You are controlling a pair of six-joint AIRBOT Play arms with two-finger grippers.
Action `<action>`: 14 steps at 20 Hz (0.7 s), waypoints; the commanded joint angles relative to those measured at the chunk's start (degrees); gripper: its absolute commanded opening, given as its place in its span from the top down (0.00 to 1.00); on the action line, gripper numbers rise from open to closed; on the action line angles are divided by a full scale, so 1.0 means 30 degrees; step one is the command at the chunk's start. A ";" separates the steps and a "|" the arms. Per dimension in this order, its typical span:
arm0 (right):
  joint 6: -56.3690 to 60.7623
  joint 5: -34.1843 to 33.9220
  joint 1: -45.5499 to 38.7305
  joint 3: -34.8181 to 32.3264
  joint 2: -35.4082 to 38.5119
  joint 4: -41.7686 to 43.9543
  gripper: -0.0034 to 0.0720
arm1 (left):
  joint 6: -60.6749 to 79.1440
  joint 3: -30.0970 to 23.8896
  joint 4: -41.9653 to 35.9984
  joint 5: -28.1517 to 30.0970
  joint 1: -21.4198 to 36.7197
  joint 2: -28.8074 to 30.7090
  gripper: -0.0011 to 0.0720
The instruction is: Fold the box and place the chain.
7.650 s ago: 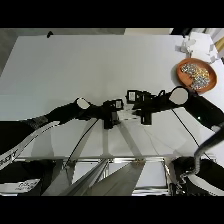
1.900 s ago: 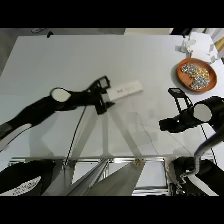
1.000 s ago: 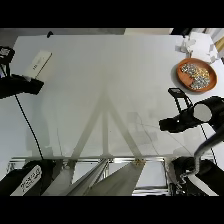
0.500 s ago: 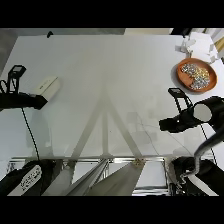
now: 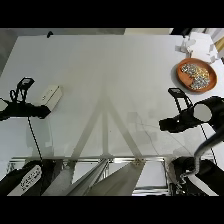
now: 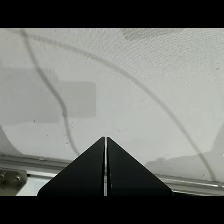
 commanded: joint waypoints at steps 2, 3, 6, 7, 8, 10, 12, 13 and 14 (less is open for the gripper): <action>0.0007 0.0007 0.0000 0.0000 0.0015 0.0000 0.93 | -0.0219 -0.0080 0.0160 0.0401 -0.0007 0.0051 0.24; 0.0007 0.0007 0.0000 0.0000 0.0015 0.0007 0.93 | -0.0226 -0.0080 0.0160 0.0517 -0.0007 0.0109 0.15; 0.0007 0.0007 0.0000 0.0000 0.0015 0.0000 0.93 | -0.1727 -0.0080 0.0102 0.1435 -0.0211 0.0867 0.03; 0.0007 0.0007 0.0000 0.0000 0.0015 0.0000 0.93 | -0.1836 -0.0080 0.0146 0.1632 -0.0386 0.1355 0.03; 0.0007 0.0007 0.0000 0.0000 0.0015 0.0000 0.93 | -0.1814 -0.0080 0.0189 0.1741 -0.0597 0.1902 0.03; 0.0007 0.0007 0.0000 0.0000 0.0015 0.0007 0.93 | -0.1778 -0.0080 0.0182 0.1872 -0.0925 0.2769 0.03; 0.0007 0.0007 0.0000 0.0000 0.0015 0.0007 0.93 | -0.1785 -0.0080 0.0146 0.1945 -0.1086 0.3198 0.03; 0.0007 0.0007 0.0000 0.0000 0.0015 0.0007 0.93 | -0.1778 -0.0080 0.0146 0.1945 -0.1137 0.3228 0.03; 0.0007 0.0007 0.0000 0.0000 0.0015 0.0000 0.93 | -0.1785 -0.0080 0.0146 0.1945 -0.1151 0.3213 0.03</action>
